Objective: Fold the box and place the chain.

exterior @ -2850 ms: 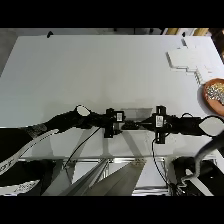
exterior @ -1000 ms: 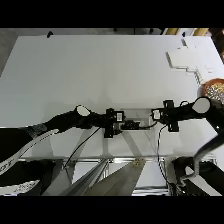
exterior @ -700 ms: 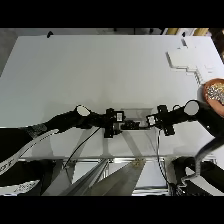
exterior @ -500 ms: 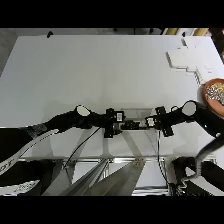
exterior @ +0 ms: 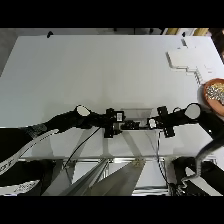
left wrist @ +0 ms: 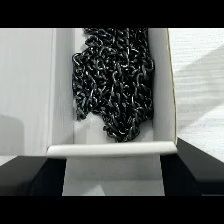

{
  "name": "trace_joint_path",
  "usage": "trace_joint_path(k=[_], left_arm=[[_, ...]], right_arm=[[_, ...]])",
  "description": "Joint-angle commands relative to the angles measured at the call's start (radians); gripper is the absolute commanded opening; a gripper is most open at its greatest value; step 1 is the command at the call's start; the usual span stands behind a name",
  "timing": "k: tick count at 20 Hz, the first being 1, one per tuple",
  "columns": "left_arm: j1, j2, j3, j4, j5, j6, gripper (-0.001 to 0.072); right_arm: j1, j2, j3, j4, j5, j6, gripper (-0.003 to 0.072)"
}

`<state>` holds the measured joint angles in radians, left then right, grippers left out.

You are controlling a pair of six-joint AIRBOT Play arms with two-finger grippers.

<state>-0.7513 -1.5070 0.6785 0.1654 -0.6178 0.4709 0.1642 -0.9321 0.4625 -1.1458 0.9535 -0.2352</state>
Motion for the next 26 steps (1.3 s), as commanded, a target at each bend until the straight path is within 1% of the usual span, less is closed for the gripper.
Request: trace_joint_path(k=[1,3,5,7,10,12,15,18,19,20,21,23,24,26], left_arm=[[0.0,0.001,0.0,0.0,0.0,0.0,0.0313],[0.0,0.001,0.0,0.0,0.0,0.0,0.0313],[0.0,0.001,0.0,0.0,0.0,0.0,0.0313],[0.0,0.001,0.0,0.0,0.0,0.0,0.0313],[0.0,0.001,0.0,0.0,0.0,0.0,0.0313],[0.0,0.001,0.0,0.0,0.0,0.0,0.0313],[0.0,0.001,0.0,0.0,0.0,0.0,0.0313],[0.0,0.001,0.0,0.0,0.0,0.0,0.0313],[0.0,0.001,0.0,0.0,0.0,0.0,0.0313],[0.0,0.001,0.0,0.0,0.0,0.0,0.0313],[0.0,0.001,0.0,0.0,0.0,0.0,0.0313],[0.0,0.001,0.0,0.0,0.0,0.0,0.0313],[0.0,0.001,0.0,0.0,0.0,0.0,0.0313],[0.0,0.001,0.0,0.0,0.0,0.0,0.0313]], right_arm=[[0.001,0.178,-0.001,0.004,0.003,0.076,0.0022],[0.001,0.271,-0.001,0.036,0.003,0.106,0.0022],[0.001,0.32,-0.001,0.118,0.003,0.107,0.0022],[0.01,0.327,-0.001,0.24,0.003,0.107,0.0022],[0.086,0.323,-0.001,0.375,0.004,0.108,0.0022],[0.141,0.319,-0.001,0.45,0.003,0.108,0.0023],[0.199,0.297,-0.001,0.518,-0.01,0.107,0.0023],[0.23,0.226,-0.001,0.523,-0.029,0.107,0.0027],[0.233,0.195,-0.001,0.522,-0.031,0.107,0.0084],[0.233,0.169,-0.001,0.522,-0.032,0.107,0.0169],[0.233,0.151,-0.001,0.52,-0.038,0.107,0.0202],[0.232,0.146,0.003,0.498,-0.06,0.102,0.0202],[0.232,0.146,0.017,0.461,-0.054,0.1,0.0202],[0.212,0.147,0.063,0.33,-0.014,0.1,0.0202]])
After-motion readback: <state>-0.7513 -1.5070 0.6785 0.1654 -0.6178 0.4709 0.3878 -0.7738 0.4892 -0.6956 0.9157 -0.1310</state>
